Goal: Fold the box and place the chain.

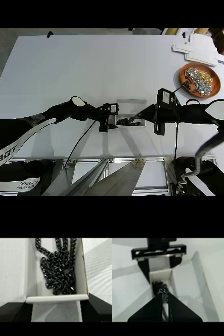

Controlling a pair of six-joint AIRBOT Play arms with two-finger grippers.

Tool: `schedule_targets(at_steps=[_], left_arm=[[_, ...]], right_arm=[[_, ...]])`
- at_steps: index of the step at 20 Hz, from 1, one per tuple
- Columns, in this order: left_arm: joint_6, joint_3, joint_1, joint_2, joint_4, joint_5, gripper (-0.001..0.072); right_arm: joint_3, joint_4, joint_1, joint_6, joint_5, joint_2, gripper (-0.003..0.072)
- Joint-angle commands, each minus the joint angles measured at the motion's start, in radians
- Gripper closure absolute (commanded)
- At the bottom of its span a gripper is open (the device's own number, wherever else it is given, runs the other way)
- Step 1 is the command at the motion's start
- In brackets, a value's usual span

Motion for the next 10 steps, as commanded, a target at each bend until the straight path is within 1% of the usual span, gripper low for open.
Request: schedule_targets(at_steps=[1, 4, 7, 10], left_arm=[[0.0, 0.0, 0.0, 0.0, 0.0, 0.0, 0.054], [0.0, 0.0, 0.0, 0.0, 0.0, 0.0, 0.054], [0.0, 0.0, 0.0, 0.0, 0.0, 0.0, 0.054], [0.001, 0.0, 0.0, 0.0, 0.0, 0.0, 0.054]], right_arm=[[-0.005, 0.051, 0.01, 0.0, -0.069, -0.021, 0.0666], [-0.006, 0.029, 0.097, 0.0, -0.089, -0.102, 0.0666], [-0.006, -0.025, 0.193, 0.005, -0.156, -0.208, 0.0666], [-0.006, -0.044, 0.219, 0.103, -0.21, -0.269, 0.0661]])
